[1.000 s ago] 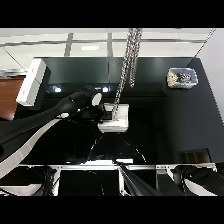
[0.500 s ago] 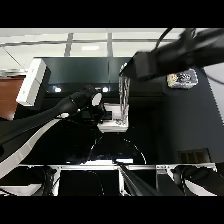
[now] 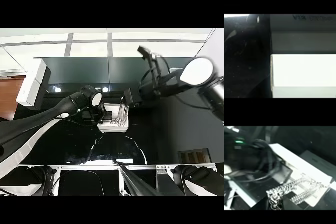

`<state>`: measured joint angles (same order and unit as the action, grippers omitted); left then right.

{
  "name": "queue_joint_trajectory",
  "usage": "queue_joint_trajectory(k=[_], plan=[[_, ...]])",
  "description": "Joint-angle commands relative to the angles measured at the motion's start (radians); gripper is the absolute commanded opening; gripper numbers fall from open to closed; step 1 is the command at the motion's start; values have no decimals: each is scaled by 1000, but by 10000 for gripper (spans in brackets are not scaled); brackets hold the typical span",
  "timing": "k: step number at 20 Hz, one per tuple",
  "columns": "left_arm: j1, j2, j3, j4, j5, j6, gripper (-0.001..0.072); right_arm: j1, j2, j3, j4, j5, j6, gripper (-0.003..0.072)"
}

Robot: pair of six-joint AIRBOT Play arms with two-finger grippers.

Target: Fold the box and place the chain.

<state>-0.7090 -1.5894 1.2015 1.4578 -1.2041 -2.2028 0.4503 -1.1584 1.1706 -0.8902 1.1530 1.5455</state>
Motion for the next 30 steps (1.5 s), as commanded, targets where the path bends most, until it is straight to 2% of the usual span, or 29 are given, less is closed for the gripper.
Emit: queue_joint_trajectory(k=[1, 2, 3, 4, 7, 10, 13, 16, 18, 19, 22, 24, 25, 27, 28, 29, 30], plan=[[1, 0, 1, 0, 0, 0, 27, 0, -1, -136, 1, -140, 7, 15], [1, 0, 1, 0, 1, 0, 27, 0, -1, -148, 0, -149, 6, 30], [1, 0, 1, 0, 3, 0, 26, 0, -1, -148, 1, -149, 6, 218], [1, 0, 1, -1, 4, 0, 26, 0, 0, -148, 3, -145, 6, 312], [1, 0, 1, -5, 4, 0, 26, -31, 5, -140, -3, -100, -18, 309], [1, -3, 1, -4, 18, 0, 26, -134, 33, -127, -24, -23, -78, 309], [1, -3, 1, -3, 20, 1, 26, -242, 75, -126, -111, -11, -82, 309], [-1, 4, 18, -4, 8, -1, 47, -286, 83, -126, -115, 8, -113, 309], [-2, 35, 45, 27, -11, -2, 544, -286, 83, -126, -138, 17, -130, 309], [-3, 65, 51, 59, -16, 6, 574, -286, 83, -126, -157, 16, -130, 309], [-10, 214, 42, 210, -69, 129, 574, -286, 82, -126, -192, 14, -129, 309], [30, 319, -22, 367, -109, 161, 574, -286, 82, -126, -196, 8, -129, 309], [86, 364, -72, 386, -109, 161, 574, -286, 82, -126, -197, 2, -129, 309], [238, 452, -194, 313, -2, 165, 574, -286, 82, -126, -196, -23, -129, 309], [318, 487, -261, 178, 103, 233, 574, -286, 82, -126, -196, -40, -129, 309], [387, 501, -317, -29, 191, 404, 574, -286, 81, -126, -196, -55, -129, 308], [451, 493, -362, -312, 237, 748, 574, -286, 82, -126, -196, -67, -129, 309]])
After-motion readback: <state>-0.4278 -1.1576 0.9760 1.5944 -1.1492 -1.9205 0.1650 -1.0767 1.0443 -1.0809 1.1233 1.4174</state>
